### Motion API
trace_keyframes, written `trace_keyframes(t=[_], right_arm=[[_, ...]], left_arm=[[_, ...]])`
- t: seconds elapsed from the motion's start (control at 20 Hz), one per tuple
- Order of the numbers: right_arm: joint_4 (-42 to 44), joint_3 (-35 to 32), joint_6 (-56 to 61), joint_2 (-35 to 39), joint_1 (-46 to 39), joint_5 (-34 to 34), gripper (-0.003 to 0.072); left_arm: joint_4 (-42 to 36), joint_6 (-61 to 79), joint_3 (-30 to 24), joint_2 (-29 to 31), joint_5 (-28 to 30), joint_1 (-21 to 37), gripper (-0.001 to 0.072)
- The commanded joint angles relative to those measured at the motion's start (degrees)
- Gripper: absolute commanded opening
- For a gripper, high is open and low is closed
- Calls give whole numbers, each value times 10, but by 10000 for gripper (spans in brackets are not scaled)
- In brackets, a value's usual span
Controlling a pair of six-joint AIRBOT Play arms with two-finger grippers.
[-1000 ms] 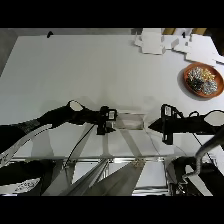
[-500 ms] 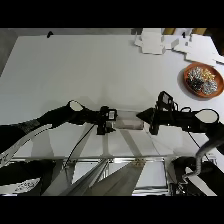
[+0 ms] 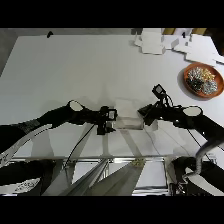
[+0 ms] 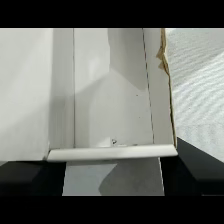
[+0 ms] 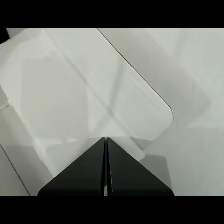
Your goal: Fold the box and place the chain.
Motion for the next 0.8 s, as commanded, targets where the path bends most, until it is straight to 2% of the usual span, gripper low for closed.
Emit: trace_keyframes(t=[0.0, 0.15, 0.25, 0.35, 0.45, 0.6, 0.75], right_arm=[[-18, 0, 26, 9, 0, 15, 20], [-47, 0, 33, 92, -7, 47, 20], [-86, 0, 46, 172, -32, 122, 20], [-153, 0, 45, 239, -44, 173, 20], [-259, 0, 44, 277, -47, 184, 20], [-408, 0, 43, 255, -47, 195, 20], [-383, 0, 6, 174, -47, 179, 20]], left_arm=[[1, 1, 0, 0, 1, 0, 273], [1, 1, 0, 0, 0, 0, 273], [1, 1, 0, 0, 1, 0, 273], [1, 1, 0, 0, 0, 0, 273], [1, 1, 0, 0, 0, 0, 273], [1, 1, 0, 0, 0, 0, 273], [1, 1, 0, 0, 1, 0, 273]])
